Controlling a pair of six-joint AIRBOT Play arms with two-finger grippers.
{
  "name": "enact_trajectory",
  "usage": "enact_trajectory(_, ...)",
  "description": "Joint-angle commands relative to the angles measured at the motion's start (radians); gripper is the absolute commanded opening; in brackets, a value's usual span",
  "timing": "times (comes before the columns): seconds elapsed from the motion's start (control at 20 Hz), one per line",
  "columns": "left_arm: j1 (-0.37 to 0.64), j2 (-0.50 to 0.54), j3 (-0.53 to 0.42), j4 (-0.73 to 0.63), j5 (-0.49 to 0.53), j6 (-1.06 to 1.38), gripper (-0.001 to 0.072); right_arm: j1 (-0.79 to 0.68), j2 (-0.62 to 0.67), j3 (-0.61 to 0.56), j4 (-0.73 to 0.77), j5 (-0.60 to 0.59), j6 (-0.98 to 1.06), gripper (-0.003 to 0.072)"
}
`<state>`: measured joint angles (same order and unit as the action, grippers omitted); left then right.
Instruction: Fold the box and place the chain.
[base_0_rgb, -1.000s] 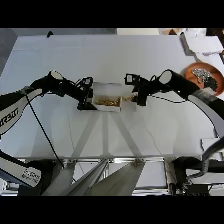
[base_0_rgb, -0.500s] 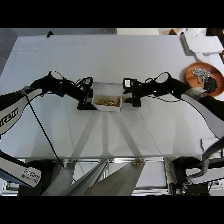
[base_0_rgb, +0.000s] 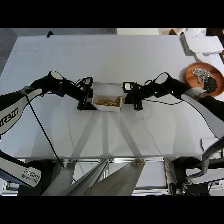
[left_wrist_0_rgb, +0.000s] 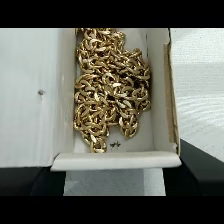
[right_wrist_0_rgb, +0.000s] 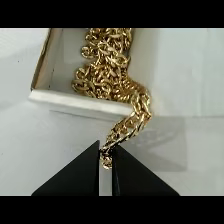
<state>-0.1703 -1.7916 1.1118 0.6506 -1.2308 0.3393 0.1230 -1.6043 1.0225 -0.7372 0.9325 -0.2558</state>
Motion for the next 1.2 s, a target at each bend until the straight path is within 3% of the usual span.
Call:
enact_trajectory(0.0,0.0,0.0,0.0,0.0,0.0,0.0,0.0274,0.0,0.068,0.0,-0.08,0.0,0.253,0.0011)
enact_trajectory(0.25,0.0,0.0,0.0,0.0,0.0,0.0,0.0274,0.013,0.25,0.0,-0.077,-0.01,0.499,0.0011)
enact_trajectory(0.45,0.0,0.0,0.0,0.0,0.0,0.0,0.0274,0.113,0.343,0.0,0.01,-0.157,0.571,0.0011)
enact_trajectory(0.8,0.0,0.0,0.0,0.0,0.0,0.0,0.0274,0.354,0.327,0.002,0.069,-0.493,0.6,0.0012)
enact_trajectory(1.15,0.0,0.0,0.0,0.0,0.0,0.0,0.0274,0.406,0.306,0.002,0.069,-0.533,0.6,0.0012)
